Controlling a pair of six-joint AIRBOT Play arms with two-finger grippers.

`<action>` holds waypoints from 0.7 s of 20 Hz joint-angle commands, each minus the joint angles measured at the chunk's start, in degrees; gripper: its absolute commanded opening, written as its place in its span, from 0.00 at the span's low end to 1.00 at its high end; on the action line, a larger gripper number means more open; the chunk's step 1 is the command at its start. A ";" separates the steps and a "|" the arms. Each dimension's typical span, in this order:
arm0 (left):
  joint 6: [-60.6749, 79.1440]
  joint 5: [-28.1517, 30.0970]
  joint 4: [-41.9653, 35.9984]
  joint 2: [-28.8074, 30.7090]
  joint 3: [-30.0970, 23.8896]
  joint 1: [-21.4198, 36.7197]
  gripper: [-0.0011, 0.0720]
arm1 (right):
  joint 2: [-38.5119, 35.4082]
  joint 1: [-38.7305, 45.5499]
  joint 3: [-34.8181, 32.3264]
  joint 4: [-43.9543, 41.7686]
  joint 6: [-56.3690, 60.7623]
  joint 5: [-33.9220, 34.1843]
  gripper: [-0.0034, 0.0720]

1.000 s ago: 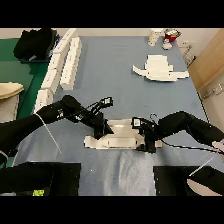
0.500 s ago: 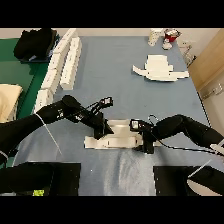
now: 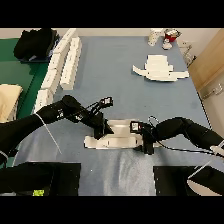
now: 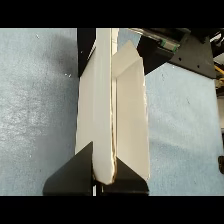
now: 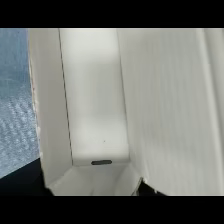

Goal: Fold the box.

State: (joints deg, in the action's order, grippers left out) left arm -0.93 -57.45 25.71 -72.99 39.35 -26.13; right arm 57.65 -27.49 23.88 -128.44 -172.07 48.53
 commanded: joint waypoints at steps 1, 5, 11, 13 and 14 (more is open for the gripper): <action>0.00 0.00 0.00 -0.02 -0.02 0.04 0.03 | -0.90 -0.02 -0.02 0.35 0.13 -0.09 0.92; 0.02 0.00 0.00 -0.02 -0.02 0.04 0.03 | -3.54 0.02 -0.04 0.44 0.17 -0.11 0.94; 0.00 0.00 0.00 -0.02 0.00 0.04 0.03 | -1.99 0.02 -0.13 0.44 0.13 -0.15 0.91; 0.00 0.00 0.00 -0.02 -0.02 0.04 0.03 | -1.25 0.00 -0.66 0.42 0.13 -0.52 0.90; 0.02 0.00 -0.02 -0.02 0.00 0.04 0.03 | -0.98 0.00 -0.98 0.42 0.13 -0.68 0.79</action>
